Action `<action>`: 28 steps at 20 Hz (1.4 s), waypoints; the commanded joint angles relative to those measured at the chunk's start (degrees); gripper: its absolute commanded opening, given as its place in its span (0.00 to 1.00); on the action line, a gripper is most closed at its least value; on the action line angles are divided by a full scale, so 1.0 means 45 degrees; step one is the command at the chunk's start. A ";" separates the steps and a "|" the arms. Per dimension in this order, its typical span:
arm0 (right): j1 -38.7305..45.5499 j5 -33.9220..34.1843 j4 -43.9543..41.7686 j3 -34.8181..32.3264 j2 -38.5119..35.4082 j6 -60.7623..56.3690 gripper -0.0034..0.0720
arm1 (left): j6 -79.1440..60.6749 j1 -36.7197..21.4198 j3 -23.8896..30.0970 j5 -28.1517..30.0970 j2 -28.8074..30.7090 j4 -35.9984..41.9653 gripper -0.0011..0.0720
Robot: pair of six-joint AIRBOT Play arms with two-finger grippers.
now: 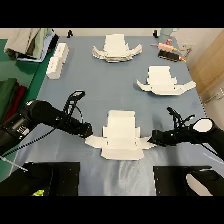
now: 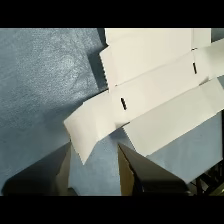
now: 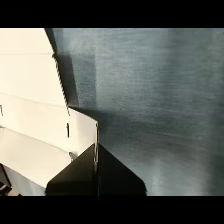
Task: Fold the box.
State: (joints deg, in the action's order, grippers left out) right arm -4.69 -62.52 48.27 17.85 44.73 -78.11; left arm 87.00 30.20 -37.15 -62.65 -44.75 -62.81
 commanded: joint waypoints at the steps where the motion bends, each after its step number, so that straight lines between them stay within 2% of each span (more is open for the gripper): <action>1: -0.0903 0.0627 -0.0646 -0.0068 -0.0335 0.2317 0.05 | -0.0126 -0.0500 -0.0180 0.0384 -0.0330 0.0005 0.47; 4: -0.2254 0.2351 -0.0350 -0.0068 -0.1316 0.2589 0.05 | -0.0627 -0.1787 -0.0704 0.0306 -0.1355 0.0199 0.47; 5: -0.2545 0.2783 -0.0257 -0.0068 -0.1511 0.2550 0.05 | -0.1273 -0.2273 -0.0845 0.0204 -0.1894 0.0763 0.47; 6: -0.2764 0.3026 -0.0248 -0.0073 -0.1598 0.2448 0.05 | -0.2108 -0.2676 -0.0908 0.0223 -0.2448 0.1617 0.53; 7: -0.2890 0.3050 -0.0253 -0.0068 -0.1593 0.2453 0.05 | -0.3133 -0.3041 -0.0913 0.0248 -0.3079 0.2773 0.67; 8: -0.2929 0.2987 -0.0219 -0.0073 -0.1593 0.2448 0.05 | -0.4303 -0.3264 -0.0913 0.0219 -0.3672 0.3857 0.70; 12: -0.2929 0.2953 -0.0204 -0.0073 -0.1593 0.2419 0.05 | -0.7456 -0.3322 -0.0952 -0.0214 -0.5775 0.7179 0.70; 17: -0.2929 0.2783 -0.0151 -0.0073 -0.1593 0.2419 0.05 | -1.0151 -0.3211 -0.0967 0.0291 -0.7495 0.9117 0.69; 18: -0.2929 0.2764 -0.0112 -0.0073 -0.1593 0.2419 0.05 | -1.0618 -0.3215 -0.0967 0.0102 -0.7728 0.9437 0.60; 19: -0.2929 0.2744 -0.0102 -0.0073 -0.1593 0.2419 0.05 | -1.1137 -0.3211 -0.0967 -0.0165 -0.7888 0.9602 0.47; 24: -0.2929 0.2759 0.0117 -0.0073 -0.1593 0.2419 0.05 | -1.1861 -0.3215 -0.0962 -0.1583 -0.7995 0.9432 0.47; 26: -0.2929 0.2759 0.0209 -0.0073 -0.1593 0.2419 0.05 | -1.1880 -0.3215 -0.0967 -0.1685 -0.7995 0.9029 0.22; 28: -0.2929 0.2764 0.0223 -0.0073 -0.1593 0.2419 0.05 | -1.1948 -0.3215 -0.0967 -0.1661 -0.7995 0.8947 0.12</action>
